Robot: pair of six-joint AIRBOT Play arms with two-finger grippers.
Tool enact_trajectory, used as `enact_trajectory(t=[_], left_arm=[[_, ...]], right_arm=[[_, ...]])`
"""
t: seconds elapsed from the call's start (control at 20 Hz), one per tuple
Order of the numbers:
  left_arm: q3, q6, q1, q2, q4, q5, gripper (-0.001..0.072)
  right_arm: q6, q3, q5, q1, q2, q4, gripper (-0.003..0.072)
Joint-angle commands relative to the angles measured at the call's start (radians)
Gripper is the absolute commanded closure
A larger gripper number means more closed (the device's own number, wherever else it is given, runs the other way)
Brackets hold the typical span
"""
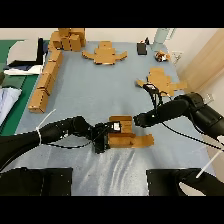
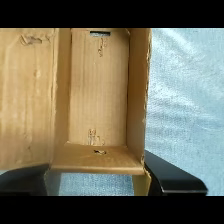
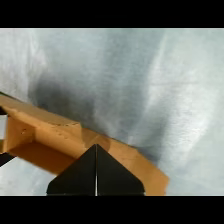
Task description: Fold the box.
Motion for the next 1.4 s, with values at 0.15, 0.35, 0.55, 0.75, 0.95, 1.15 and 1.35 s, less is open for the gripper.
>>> enact_trajectory(t=[0.15,0.35,0.55,0.75,0.95,1.15,1.35], left_arm=[[0.0,0.0,0.001,0.0,0.0,0.001,0.0184],[0.0,0.0,0.001,0.0,0.0,0.002,0.0184],[0.0,0.0,0.001,0.0,0.0,0.002,0.0184],[0.0,0.0,0.001,0.0,0.0,0.002,0.0183],[0.0,0.0,0.001,0.0,0.0,0.001,0.0184],[0.0,0.0,0.001,0.0,0.0,0.001,0.0184],[0.0,0.0,0.001,0.0,0.0,0.001,0.0184]], right_arm=[[-0.2,0.006,0.113,-0.006,-0.118,0.269,0.0684],[-0.267,0.006,0.223,-0.006,-0.262,0.267,0.0684],[-0.288,0.005,0.208,-0.005,-0.337,0.261,0.0683],[-0.302,0.006,0.2,-0.006,-0.341,0.257,0.0684],[-0.312,0.006,0.195,-0.006,-0.276,0.229,0.0684],[-0.307,-0.003,0.098,-0.006,-0.05,0.148,0.0683],[-0.501,-0.176,-0.131,0.003,0.183,0.139,0.0681]])
